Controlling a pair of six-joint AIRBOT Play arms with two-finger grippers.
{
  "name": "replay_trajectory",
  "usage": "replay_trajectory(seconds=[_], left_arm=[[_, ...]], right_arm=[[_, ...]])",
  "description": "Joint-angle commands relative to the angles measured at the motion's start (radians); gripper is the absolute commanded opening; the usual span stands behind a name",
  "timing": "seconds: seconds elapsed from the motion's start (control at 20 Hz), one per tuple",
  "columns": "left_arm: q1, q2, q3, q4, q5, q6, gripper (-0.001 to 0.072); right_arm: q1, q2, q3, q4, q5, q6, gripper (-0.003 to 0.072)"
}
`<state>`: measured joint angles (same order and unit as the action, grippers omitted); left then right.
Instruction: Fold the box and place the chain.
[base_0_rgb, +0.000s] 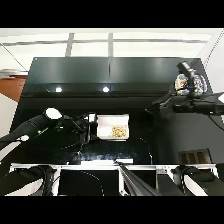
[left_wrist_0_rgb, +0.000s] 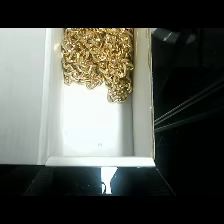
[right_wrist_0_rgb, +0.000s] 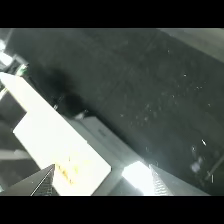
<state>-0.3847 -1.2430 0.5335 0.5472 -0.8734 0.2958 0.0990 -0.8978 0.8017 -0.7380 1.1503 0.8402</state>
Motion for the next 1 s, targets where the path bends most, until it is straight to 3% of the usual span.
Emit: replay_trajectory(seconds=[0.0, 0.25, 0.6, 0.95], left_arm=[[-0.001, -0.001, 0.0, 0.006, 0.01, -0.005, 0.0493], [-0.001, -0.001, 0.0, 0.006, 0.01, -0.005, 0.0493], [-0.001, -0.001, 0.0, 0.006, 0.01, -0.005, 0.0492], [-0.001, -0.001, 0.0, 0.006, 0.01, -0.005, 0.0492]], right_arm=[[0.153, -0.103, 0.014, -0.021, -0.187, 0.054, 0.07], [0.273, -0.25, 0.033, -0.026, -0.271, -0.077, 0.0698], [0.301, -0.252, 0.032, -0.031, -0.111, -0.198, 0.0697], [0.334, -0.253, 0.01, -0.052, -0.101, -0.311, 0.0698]])
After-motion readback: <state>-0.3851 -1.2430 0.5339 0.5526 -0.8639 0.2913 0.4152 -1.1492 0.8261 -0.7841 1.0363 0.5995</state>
